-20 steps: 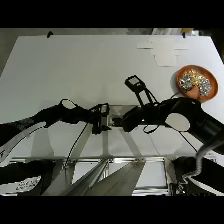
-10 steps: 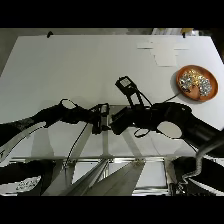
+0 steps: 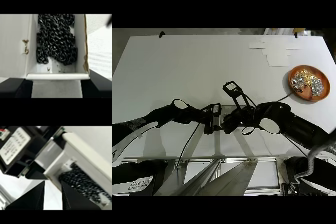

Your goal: Fold the box and place the chain.

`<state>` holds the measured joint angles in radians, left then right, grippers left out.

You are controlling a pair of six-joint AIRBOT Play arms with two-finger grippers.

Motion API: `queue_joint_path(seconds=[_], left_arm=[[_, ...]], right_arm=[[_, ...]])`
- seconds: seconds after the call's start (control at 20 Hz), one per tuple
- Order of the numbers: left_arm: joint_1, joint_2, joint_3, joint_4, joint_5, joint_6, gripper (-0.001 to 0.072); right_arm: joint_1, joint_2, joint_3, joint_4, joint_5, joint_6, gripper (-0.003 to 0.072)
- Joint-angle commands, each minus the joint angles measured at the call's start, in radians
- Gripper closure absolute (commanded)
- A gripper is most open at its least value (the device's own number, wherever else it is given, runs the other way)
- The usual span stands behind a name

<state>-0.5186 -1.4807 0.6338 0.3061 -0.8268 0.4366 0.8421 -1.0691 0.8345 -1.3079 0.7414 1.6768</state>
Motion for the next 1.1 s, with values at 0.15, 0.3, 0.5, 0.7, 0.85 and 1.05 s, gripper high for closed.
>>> queue_joint_path(seconds=[0.15, 0.3, 0.5, 0.7, 0.85, 1.05], left_arm=[[0.000, 0.000, 0.000, 0.000, 0.000, 0.000, 0.0488], [0.000, 0.000, 0.000, 0.000, 0.000, 0.000, 0.0488], [0.000, 0.000, 0.000, 0.000, 0.000, 0.000, 0.0488], [0.000, 0.000, 0.000, 0.000, 0.000, 0.000, 0.0488], [0.000, 0.000, 0.000, 0.000, 0.000, 0.000, 0.0488], [0.000, 0.000, 0.000, 0.000, 0.000, 0.000, 0.0488]], right_arm=[[-0.232, 0.114, 0.058, -0.100, 0.166, -0.010, 0.0467], [-0.406, 0.104, 0.057, -0.185, 0.170, -0.005, 0.0614], [-0.598, -0.009, 0.055, -0.218, 0.257, 0.002, 0.0640], [-0.674, -0.118, 0.011, -0.245, 0.297, 0.001, 0.0277], [-0.675, -0.162, -0.021, -0.253, 0.251, 0.004, 0.0278], [-0.675, -0.220, -0.021, -0.263, 0.223, 0.051, 0.0281]])
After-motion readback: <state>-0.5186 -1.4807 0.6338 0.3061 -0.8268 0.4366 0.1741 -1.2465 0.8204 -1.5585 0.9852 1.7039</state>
